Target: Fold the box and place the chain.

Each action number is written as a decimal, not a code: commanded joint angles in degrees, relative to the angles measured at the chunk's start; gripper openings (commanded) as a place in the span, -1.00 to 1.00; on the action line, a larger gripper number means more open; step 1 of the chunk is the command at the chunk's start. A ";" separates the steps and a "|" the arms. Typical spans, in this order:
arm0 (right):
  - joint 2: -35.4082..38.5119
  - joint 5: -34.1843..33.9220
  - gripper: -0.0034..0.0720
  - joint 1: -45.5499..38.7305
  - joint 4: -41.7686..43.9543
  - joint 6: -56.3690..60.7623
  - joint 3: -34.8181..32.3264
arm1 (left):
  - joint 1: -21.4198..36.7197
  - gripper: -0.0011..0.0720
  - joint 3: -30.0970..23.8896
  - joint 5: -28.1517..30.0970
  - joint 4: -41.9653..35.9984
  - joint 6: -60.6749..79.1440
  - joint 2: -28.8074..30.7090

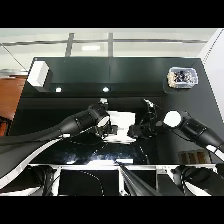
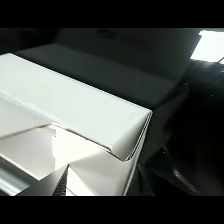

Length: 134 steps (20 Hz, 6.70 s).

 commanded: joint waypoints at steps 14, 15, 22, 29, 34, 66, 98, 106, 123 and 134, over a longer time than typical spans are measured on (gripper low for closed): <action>-5.07 4.33 0.07 12.59 -20.92 28.13 7.04 | -0.02 -0.88 0.00 0.04 0.07 0.02 -0.04; -5.64 4.74 0.07 13.07 -21.53 28.96 7.56 | -0.02 -0.89 0.00 0.07 0.07 0.02 -0.04; -10.27 10.88 -0.11 14.58 -27.12 36.28 13.25 | -0.02 -0.88 0.00 0.07 0.04 0.02 -0.04; -11.96 10.54 -0.33 14.95 -26.77 37.42 13.29 | -0.02 -0.89 0.00 0.02 0.04 0.02 -0.04; -12.46 8.50 -0.33 14.95 -26.56 37.83 13.60 | -0.02 -0.88 0.00 0.04 0.04 0.02 -0.04; -8.17 13.00 -0.13 14.60 -29.46 30.27 15.54 | -0.02 -0.88 0.00 0.02 0.02 0.02 -0.04; -46.45 4.26 0.52 -40.09 -36.57 10.05 64.39 | -0.02 -0.88 0.02 -1.77 0.00 0.02 -0.04; -50.18 6.05 0.17 -40.06 -36.54 9.99 64.39 | -0.02 -0.88 0.00 -1.79 0.00 0.02 -0.04; -30.53 17.07 -0.81 -44.61 -23.74 -5.95 75.08 | -0.02 -0.89 0.00 -1.77 0.00 0.02 -0.04; -12.11 21.44 -0.81 -50.77 -4.26 -11.72 75.06 | -0.02 -0.88 0.00 -1.75 0.02 0.02 -0.04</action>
